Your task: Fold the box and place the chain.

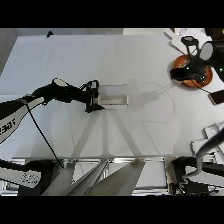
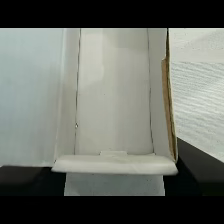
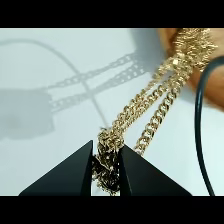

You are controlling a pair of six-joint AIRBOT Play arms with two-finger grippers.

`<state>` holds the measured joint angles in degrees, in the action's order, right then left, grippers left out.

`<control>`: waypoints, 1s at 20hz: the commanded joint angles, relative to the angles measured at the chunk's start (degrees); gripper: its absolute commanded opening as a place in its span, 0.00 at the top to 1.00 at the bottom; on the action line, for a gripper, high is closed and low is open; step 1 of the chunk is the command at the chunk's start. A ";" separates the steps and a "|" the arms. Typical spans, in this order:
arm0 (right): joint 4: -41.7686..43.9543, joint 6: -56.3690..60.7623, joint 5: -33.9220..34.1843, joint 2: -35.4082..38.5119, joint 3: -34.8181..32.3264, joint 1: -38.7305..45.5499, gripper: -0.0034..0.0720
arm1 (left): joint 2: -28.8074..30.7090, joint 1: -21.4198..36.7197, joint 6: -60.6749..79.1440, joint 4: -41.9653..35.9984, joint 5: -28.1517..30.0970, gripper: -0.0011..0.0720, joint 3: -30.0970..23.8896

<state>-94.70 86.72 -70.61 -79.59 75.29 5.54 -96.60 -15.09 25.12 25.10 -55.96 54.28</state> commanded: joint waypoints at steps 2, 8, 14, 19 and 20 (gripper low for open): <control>0.13 1.79 -4.00 2.36 0.04 -9.18 0.94 | 0.00 -0.02 0.02 0.02 -0.02 0.69 0.02; 4.20 1.99 -2.51 2.91 0.04 -22.43 0.94 | 0.00 -0.02 0.00 0.02 0.00 0.69 0.02; 17.79 1.90 10.80 2.82 0.04 -29.77 0.94 | 0.00 0.00 0.02 0.02 0.00 0.69 0.02; 22.05 1.11 20.59 0.96 0.04 -33.31 0.94 | 0.00 0.00 0.02 0.02 0.00 0.69 0.02; 22.05 1.07 21.70 0.13 0.04 -33.73 0.94 | 0.00 -0.02 0.02 0.02 0.00 0.69 0.02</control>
<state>-75.20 88.09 -54.65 -78.13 75.29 -26.33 -96.60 -15.09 25.12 25.10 -55.99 54.28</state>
